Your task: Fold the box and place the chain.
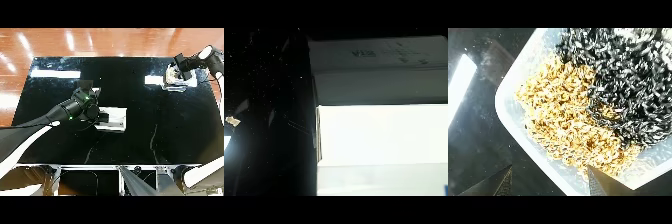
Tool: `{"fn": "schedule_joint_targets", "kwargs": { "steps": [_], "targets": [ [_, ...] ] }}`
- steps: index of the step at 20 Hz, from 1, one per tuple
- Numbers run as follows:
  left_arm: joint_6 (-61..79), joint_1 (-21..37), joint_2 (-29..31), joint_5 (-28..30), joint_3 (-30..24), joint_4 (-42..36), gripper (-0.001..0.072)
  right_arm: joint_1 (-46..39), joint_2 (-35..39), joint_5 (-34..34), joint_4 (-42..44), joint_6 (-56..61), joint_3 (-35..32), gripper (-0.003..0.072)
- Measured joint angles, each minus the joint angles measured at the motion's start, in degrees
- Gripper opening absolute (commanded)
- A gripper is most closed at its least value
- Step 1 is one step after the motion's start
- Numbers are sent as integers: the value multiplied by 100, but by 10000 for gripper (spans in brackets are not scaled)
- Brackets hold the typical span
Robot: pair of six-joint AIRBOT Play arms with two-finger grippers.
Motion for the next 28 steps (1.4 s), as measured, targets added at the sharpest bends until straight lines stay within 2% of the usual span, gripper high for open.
{"fn": "schedule_joint_targets", "kwargs": {
  "steps": [11, 26, 27, 28],
  "targets": [
    [4, 0, 0, -7, 0, 2, 24, -83, -107, 42, -114, 210, 24, 541],
    [4, 0, 0, -15, 0, 2, 24, -26, -435, -350, 236, 46, 26, 539],
    [4, 0, 0, -17, 2, 4, 23, -15, -446, -343, 267, 13, 24, 416],
    [4, 0, 0, -17, 0, 2, 24, -9, -452, -323, 280, -35, 22, 168]
  ]
}}
